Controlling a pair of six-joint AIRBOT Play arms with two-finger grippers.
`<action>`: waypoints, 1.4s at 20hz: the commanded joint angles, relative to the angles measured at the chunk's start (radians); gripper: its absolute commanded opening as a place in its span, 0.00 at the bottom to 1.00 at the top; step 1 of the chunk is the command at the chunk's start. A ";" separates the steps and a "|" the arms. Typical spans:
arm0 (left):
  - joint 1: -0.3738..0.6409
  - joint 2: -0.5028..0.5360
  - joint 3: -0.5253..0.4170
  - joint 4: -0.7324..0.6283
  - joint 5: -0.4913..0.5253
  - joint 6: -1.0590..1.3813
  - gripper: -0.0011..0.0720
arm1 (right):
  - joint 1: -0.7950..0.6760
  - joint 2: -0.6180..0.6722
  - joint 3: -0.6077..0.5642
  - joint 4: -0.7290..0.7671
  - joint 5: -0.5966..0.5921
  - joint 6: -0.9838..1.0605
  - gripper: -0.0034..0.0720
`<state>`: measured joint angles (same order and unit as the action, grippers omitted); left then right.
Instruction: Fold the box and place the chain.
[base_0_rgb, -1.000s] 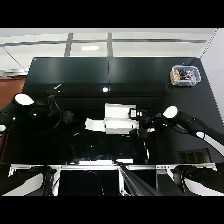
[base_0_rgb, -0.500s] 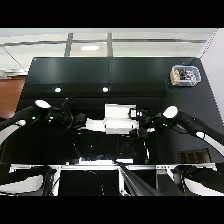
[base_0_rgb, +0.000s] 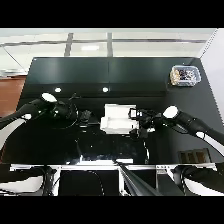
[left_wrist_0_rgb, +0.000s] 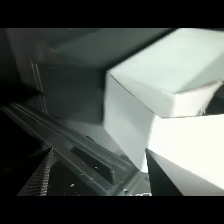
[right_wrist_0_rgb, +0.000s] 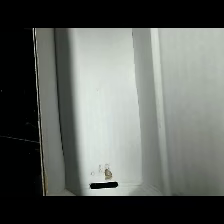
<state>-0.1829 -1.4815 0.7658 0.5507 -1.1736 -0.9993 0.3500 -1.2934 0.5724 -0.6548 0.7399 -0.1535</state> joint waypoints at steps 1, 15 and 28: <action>-0.013 -0.002 0.024 -0.040 -0.039 0.008 0.89 | 0.001 0.000 0.000 0.000 0.000 0.000 0.06; -0.251 -0.001 0.232 0.250 0.022 -0.370 0.66 | 0.001 0.000 0.000 0.000 0.000 0.000 0.06; -0.299 0.000 0.246 0.253 0.101 -0.497 0.57 | 0.001 0.000 0.000 0.000 0.000 0.000 0.06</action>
<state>-0.4625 -1.4818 1.0107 0.8001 -1.1049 -1.4612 0.3500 -1.2934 0.5724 -0.6544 0.7403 -0.1535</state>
